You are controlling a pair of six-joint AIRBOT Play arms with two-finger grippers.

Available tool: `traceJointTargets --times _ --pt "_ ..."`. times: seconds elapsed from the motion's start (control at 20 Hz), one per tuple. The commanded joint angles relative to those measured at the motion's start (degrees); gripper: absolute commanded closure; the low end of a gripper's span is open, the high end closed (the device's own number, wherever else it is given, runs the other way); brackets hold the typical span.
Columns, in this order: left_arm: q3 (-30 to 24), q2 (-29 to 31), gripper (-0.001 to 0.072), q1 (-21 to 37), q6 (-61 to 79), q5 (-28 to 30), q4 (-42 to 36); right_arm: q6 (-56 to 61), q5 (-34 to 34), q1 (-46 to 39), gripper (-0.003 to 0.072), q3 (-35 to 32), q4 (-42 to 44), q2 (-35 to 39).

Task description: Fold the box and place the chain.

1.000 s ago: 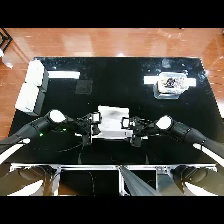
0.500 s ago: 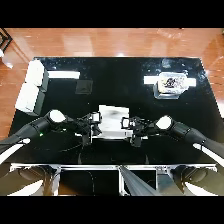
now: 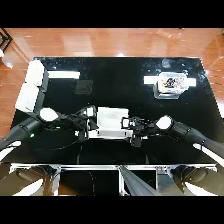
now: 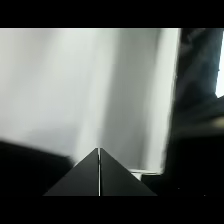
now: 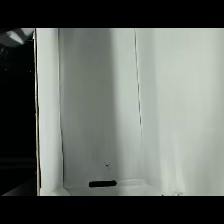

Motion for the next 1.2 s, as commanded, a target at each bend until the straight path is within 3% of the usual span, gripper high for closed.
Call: traceJointTargets --times 0.0,0.25,0.35,0.5,0.6,0.75,0.95,1.15 --pt "0.1 6.7 0.0689 5.3 -11.3 -1.0 0.3 0.0 0.0 0.0 0.0451 0.0 0.0 0.0" --pt "0.1 15.0 0.0688 19.3 -31.4 -5.4 0.5 0.0 0.0 0.0 0.0451 0.0 0.0 0.0" --pt "0.0 15.0 0.0688 25.0 -35.1 -8.2 2.9 0.0 0.0 0.0 0.0451 0.0 0.0 0.0" --pt "-2.9 13.2 0.0688 32.2 -59.4 -5.6 9.7 0.0 0.1 0.0 0.0451 0.0 0.0 0.0" --pt "-5.4 9.9 0.0688 35.7 -69.7 -8.3 10.3 0.0 0.1 0.0 0.045 0.0 0.0 0.0" --pt "-6.4 2.9 0.0688 35.8 -71.7 -13.7 10.1 0.0 0.0 0.0 0.0451 0.0 0.0 0.0" --pt "-6.3 -4.7 0.0689 33.4 -67.8 -14.4 7.9 0.0 0.1 0.0 0.0451 0.0 0.0 0.0" --pt "-6.3 -8.6 0.0689 28.1 -67.6 -13.0 7.6 0.0 0.0 0.0 0.0451 0.0 0.0 0.0"
